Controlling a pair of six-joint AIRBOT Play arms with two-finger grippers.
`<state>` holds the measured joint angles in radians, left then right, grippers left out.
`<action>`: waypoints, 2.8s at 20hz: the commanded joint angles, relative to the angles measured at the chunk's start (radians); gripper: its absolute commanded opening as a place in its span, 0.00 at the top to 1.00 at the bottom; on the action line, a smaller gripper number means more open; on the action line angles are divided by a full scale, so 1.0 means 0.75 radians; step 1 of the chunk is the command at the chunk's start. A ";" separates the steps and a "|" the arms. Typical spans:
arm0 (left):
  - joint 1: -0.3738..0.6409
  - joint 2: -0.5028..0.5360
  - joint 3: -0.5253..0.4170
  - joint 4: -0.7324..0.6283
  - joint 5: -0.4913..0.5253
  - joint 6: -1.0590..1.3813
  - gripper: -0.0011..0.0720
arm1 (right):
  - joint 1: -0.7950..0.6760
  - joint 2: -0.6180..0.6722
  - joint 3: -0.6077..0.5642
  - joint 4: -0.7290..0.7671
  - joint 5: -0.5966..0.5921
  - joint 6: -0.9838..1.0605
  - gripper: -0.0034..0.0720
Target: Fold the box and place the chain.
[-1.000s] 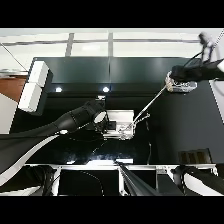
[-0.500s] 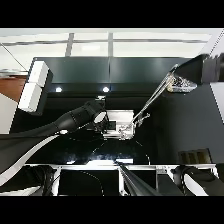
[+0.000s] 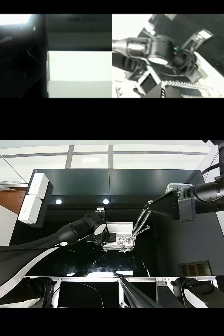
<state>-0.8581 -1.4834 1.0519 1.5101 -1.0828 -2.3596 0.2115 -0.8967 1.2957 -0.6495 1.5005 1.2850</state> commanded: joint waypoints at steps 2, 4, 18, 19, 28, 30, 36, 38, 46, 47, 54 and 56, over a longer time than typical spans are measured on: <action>0.001 0.000 0.001 0.002 0.001 -0.002 0.94 | 0.038 0.001 -0.011 0.043 -0.032 0.000 0.90; 0.001 0.000 0.001 0.001 0.000 -0.002 0.94 | 0.038 0.001 -0.022 0.044 -0.033 0.001 0.90; 0.001 0.000 0.001 -0.001 0.001 -0.003 0.94 | -0.191 0.012 -0.447 -0.704 -0.226 -0.196 0.29; 0.001 0.000 0.001 0.000 0.001 -0.003 0.94 | -0.223 0.012 -0.522 -0.741 -0.279 -0.277 0.29; 0.001 0.000 0.001 0.000 0.005 -0.005 0.94 | 0.006 -0.048 -1.033 -0.422 -0.826 -1.346 0.02; 0.001 0.000 0.001 -0.001 0.006 -0.007 0.94 | 0.048 -0.108 -1.033 -0.286 -0.871 -1.514 0.02; 0.001 0.000 0.001 -0.001 0.007 -0.007 0.94 | 0.146 -0.274 -1.033 -0.126 -0.921 -1.823 0.03; 0.001 0.000 0.001 0.001 0.007 -0.007 0.94 | 0.179 -0.305 -1.033 -0.160 -0.969 -1.841 0.03; 0.001 0.000 0.001 0.001 0.007 -0.007 0.94 | 0.203 -0.347 -1.033 -0.137 -1.040 -1.870 0.03; 0.001 0.000 0.001 0.001 0.007 -0.007 0.94 | 0.202 -0.349 -1.033 -0.137 -1.053 -1.870 0.04; 0.001 0.000 0.001 0.001 0.011 -0.007 0.94 | 0.205 -0.353 -1.033 -0.121 -1.075 -1.870 0.04; 0.001 0.000 0.001 0.000 0.011 -0.007 0.94 | 0.223 -0.365 -1.033 -0.109 -1.076 -1.870 0.04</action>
<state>-0.8581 -1.4834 1.0519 1.5101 -1.0756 -2.3650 0.3679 -1.1629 0.5217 -0.7429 0.6968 -0.1165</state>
